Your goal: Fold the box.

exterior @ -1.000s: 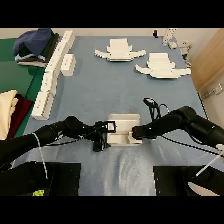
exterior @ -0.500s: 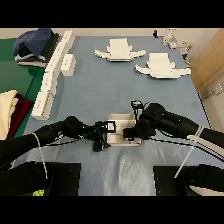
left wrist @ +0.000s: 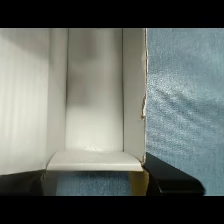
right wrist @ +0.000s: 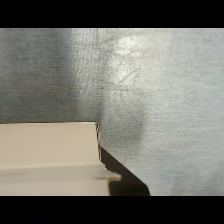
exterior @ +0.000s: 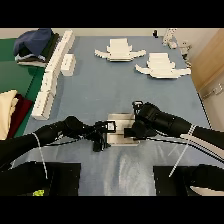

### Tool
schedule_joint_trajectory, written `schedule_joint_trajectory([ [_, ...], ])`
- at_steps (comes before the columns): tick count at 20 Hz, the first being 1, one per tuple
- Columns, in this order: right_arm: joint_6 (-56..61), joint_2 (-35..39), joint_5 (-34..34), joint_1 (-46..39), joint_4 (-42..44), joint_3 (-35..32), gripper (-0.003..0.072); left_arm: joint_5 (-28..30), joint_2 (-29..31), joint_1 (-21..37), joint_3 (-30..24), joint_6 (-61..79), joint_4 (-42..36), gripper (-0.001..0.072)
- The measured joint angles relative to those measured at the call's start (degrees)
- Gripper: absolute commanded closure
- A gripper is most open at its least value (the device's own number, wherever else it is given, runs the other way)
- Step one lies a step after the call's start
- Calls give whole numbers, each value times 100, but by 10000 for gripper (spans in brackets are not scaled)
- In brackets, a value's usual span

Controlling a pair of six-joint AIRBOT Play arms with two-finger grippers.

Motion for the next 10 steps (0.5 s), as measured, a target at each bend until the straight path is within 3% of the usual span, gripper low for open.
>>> schedule_joint_trajectory([
  [2,28,-7,-9,0,-33,2,684,0,0,0,0,0,0,203],
  [3,37,-11,-13,0,-55,2,611,0,0,0,0,0,0,202],
  [4,46,-13,-28,0,-61,0,424,0,0,0,0,0,0,203],
  [5,52,-28,-52,0,-57,-7,361,0,0,0,0,0,0,203],
  [7,59,-15,-57,2,-50,4,360,0,0,0,0,0,0,203],
  [9,68,-2,-70,0,-7,7,199,0,0,0,0,0,0,202],
  [10,68,2,-72,2,22,7,199,0,0,0,0,0,0,203],
])
